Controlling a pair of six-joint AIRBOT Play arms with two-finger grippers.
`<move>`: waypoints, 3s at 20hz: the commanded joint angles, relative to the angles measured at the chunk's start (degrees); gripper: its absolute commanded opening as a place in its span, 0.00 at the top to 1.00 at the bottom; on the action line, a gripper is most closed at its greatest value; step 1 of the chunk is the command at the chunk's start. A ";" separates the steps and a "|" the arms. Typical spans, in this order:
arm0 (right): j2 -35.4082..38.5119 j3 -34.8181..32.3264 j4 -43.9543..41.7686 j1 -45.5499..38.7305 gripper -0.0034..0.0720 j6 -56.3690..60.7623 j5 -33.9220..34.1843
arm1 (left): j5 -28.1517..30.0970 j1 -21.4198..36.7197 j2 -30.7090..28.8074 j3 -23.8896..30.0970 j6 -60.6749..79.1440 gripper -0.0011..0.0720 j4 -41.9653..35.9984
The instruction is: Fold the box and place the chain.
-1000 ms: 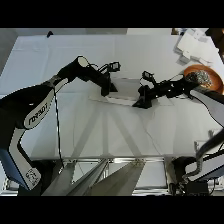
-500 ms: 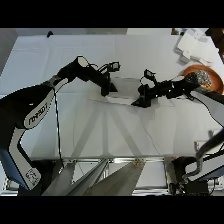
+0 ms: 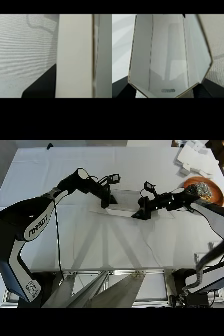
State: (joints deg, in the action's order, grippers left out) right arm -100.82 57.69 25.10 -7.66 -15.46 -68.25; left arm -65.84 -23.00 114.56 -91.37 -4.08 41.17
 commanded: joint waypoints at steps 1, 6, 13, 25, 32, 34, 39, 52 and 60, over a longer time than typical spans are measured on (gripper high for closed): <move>-0.04 0.00 0.26 -0.02 0.01 0.02 -0.22 | 0.07 0.04 0.00 0.02 0.00 0.98 0.00; -0.04 0.00 0.26 -0.02 0.01 0.00 -0.57 | 0.07 0.07 0.00 0.02 0.00 0.98 0.00; -0.04 0.00 0.13 -0.02 0.42 -0.02 -0.33 | 0.07 0.04 0.00 0.02 0.00 0.98 0.00; -0.04 0.00 0.13 -0.02 0.42 -0.02 -0.33 | 0.07 0.07 0.00 0.02 0.00 0.98 0.00; -0.04 0.00 0.13 -0.02 0.42 0.00 -0.33 | 0.07 0.07 0.00 0.02 0.00 0.98 0.00; -0.04 0.00 0.13 -0.02 0.42 0.00 -0.33 | 0.04 0.04 0.00 0.02 -0.02 0.98 0.00; -0.04 0.00 0.13 -0.02 0.42 0.00 -0.33 | -0.11 0.04 0.00 0.02 -0.20 0.98 -0.39; -0.04 0.00 0.13 -0.02 0.42 0.00 -0.35 | -0.17 0.15 -1.11 0.00 -0.22 0.20 -1.73; -0.04 0.00 0.13 -0.02 0.42 0.00 -0.35 | 0.42 0.26 -8.09 0.00 -0.20 0.19 0.72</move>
State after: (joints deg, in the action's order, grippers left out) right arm -100.82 57.67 25.12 -7.68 -15.27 -68.23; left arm -65.67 -22.81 108.95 -91.31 -4.47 39.72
